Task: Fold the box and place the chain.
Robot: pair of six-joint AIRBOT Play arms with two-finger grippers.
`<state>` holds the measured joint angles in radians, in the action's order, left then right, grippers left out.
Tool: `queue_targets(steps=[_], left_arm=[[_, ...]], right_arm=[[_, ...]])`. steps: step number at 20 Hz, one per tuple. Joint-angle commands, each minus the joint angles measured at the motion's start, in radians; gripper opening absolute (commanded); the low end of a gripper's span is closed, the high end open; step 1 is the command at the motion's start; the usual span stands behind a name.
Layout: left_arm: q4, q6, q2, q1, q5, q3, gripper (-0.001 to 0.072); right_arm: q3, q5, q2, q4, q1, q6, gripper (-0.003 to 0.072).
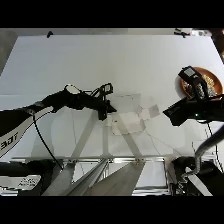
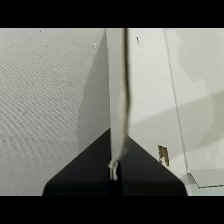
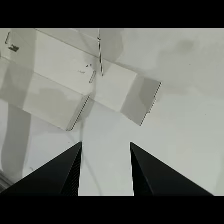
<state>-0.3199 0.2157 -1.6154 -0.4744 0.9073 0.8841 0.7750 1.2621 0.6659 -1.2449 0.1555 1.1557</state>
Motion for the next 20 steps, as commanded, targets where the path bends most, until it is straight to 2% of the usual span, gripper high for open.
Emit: queue_targets(steps=[1,11,17,20], left_arm=[[-0.043,0.006,-0.003,-0.001,0.001,0.0,0.0001],[-0.067,0.094,-0.002,-0.001,0.01,0.005,0.0002],[-0.215,0.041,-0.002,-0.001,0.047,0.092,0.0001],[-0.229,0.038,-0.003,-0.001,0.044,0.109,0.0001]], right_arm=[[-0.001,-0.006,-0.001,0.0,-0.001,0.0,0.0346],[-0.001,-0.024,-0.001,0.0,-0.001,0.0,0.0346],[-0.001,-0.024,-0.001,0.0,-0.001,-0.001,0.0345],[-0.001,-0.024,-0.001,0.0,-0.001,-0.001,0.0345]])
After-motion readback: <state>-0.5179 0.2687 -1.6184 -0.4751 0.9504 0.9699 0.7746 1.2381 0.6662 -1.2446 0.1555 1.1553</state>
